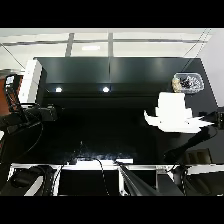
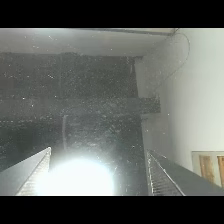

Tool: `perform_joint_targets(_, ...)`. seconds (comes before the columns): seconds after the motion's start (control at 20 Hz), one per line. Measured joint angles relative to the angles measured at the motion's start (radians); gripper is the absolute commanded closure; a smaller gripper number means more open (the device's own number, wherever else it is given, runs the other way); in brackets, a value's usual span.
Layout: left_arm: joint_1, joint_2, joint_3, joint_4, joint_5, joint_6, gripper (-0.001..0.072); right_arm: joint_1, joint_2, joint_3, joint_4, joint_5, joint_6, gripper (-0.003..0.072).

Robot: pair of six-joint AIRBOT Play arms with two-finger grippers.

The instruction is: Fold the box and place the chain.

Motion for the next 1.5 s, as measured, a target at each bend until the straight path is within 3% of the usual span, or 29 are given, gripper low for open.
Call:
perform_joint_targets(0.5,-0.005,-0.006,-0.001,-0.042,0.001,0.001,0.0009,0.265,0.103,-0.041,0.146,0.018,0.001,0.0668)
perform_joint_targets(0.8,-0.026,-0.069,-0.006,-0.137,0.018,0.025,0.0009,0.503,0.347,-0.195,0.186,-0.165,0.112,0.0668)
perform_joint_targets(1.05,-0.082,-0.208,-0.014,-0.232,0.085,0.084,0.0009,0.755,0.612,-0.409,0.189,-0.373,0.196,0.0669)
perform_joint_targets(1.25,-0.064,-0.354,-0.013,-0.314,0.112,0.127,0.0008,0.953,0.819,-0.557,0.136,-0.546,0.257,0.0668)
perform_joint_targets(1.5,0.043,-0.550,-0.012,-0.646,0.013,0.454,0.0008,1.120,1.010,-0.647,0.039,-0.663,0.291,0.0668)
